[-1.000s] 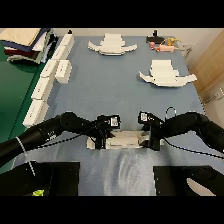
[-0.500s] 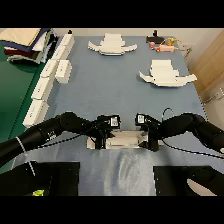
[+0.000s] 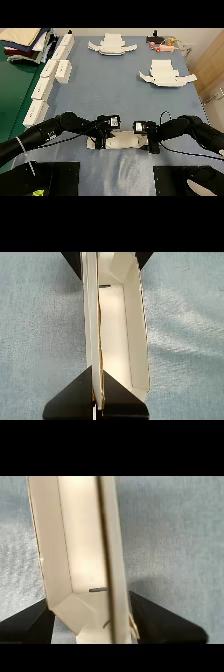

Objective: Fold the box.

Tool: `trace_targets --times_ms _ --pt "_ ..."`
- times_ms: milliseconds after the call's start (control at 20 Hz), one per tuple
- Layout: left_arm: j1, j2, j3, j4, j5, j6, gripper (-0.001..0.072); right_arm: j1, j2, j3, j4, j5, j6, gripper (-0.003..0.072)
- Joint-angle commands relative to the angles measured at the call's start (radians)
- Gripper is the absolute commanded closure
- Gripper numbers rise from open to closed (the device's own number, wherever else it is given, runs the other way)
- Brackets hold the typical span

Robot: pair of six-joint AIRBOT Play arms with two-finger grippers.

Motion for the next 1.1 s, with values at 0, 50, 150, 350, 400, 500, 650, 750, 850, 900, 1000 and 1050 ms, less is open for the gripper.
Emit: trace_targets --times_ms 0,50,150,350,400,500,650,750,850,900,1000,1050 --pt "0.000 0.000 0.000 0.000 0.000 0.000 0.0694 0.003 0.000 -0.032 0.047 0.043 -0.073 -0.0034" --pt "0.000 0.000 0.000 0.000 0.000 0.000 0.0694 0.003 0.000 -0.045 0.060 0.050 -0.076 -0.0034" --pt "0.000 0.000 0.000 0.000 0.000 0.000 0.0694 0.003 0.002 -0.064 0.076 0.061 -0.076 -0.0034" --pt "0.000 0.000 0.000 0.000 0.000 0.000 0.0694 0.002 0.008 -0.069 0.078 0.076 -0.076 -0.0022" --pt "0.000 0.000 0.000 0.000 0.000 0.000 0.0693 0.002 0.008 -0.069 0.078 0.076 -0.076 -0.0020" --pt "0.000 0.000 0.000 0.000 0.000 0.000 0.0694 0.002 0.007 -0.070 0.078 0.076 -0.076 0.0000" --pt "0.000 0.000 0.000 0.000 0.000 0.000 0.0694 0.003 0.006 -0.071 0.074 0.072 -0.076 0.0127" --pt "0.000 0.000 0.000 0.000 0.000 0.000 0.0694 0.003 0.006 -0.071 0.074 0.072 -0.076 0.0159" --pt "0.000 0.000 0.000 0.000 0.000 0.000 0.0694 0.003 0.006 -0.071 0.063 0.071 -0.076 0.0160" --pt "0.000 0.000 0.000 0.000 0.000 0.000 0.0694 0.003 0.006 -0.071 0.062 0.071 -0.076 0.0159" --pt "0.000 0.000 0.000 0.000 0.000 0.000 0.0694 0.003 0.006 -0.071 0.062 0.071 -0.076 0.0160" --pt "0.000 0.000 0.000 0.000 0.000 0.000 0.0693 0.003 0.006 -0.071 0.062 0.071 -0.076 0.0159"
